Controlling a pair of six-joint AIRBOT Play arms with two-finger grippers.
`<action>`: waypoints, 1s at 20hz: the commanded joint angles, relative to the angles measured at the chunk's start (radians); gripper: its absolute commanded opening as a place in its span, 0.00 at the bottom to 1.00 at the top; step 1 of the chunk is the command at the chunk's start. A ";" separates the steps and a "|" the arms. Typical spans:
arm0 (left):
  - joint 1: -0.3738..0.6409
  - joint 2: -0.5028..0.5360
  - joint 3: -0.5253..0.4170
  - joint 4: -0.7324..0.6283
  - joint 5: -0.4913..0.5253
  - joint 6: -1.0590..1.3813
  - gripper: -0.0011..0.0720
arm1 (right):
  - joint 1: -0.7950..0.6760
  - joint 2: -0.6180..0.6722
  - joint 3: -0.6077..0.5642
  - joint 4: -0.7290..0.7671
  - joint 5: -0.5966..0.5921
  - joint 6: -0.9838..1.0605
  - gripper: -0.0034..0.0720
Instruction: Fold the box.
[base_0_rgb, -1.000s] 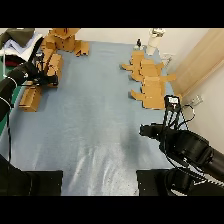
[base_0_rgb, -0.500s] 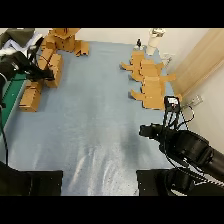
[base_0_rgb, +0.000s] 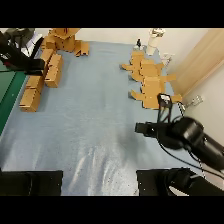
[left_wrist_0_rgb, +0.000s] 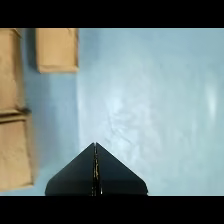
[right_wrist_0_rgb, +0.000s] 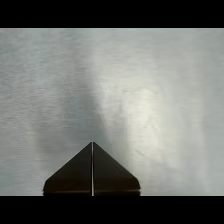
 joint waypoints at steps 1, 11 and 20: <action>-0.117 0.125 -0.142 -0.001 -0.042 -0.014 0.02 | -0.200 -0.186 0.121 0.309 0.101 -0.394 0.05; -0.399 0.296 -0.596 -0.002 0.205 -0.168 0.02 | -0.158 -0.606 0.424 0.320 0.077 -0.483 0.05; -0.403 0.297 -0.596 -0.002 0.180 -0.174 0.03 | -0.160 -0.591 0.424 0.327 0.008 -0.488 0.05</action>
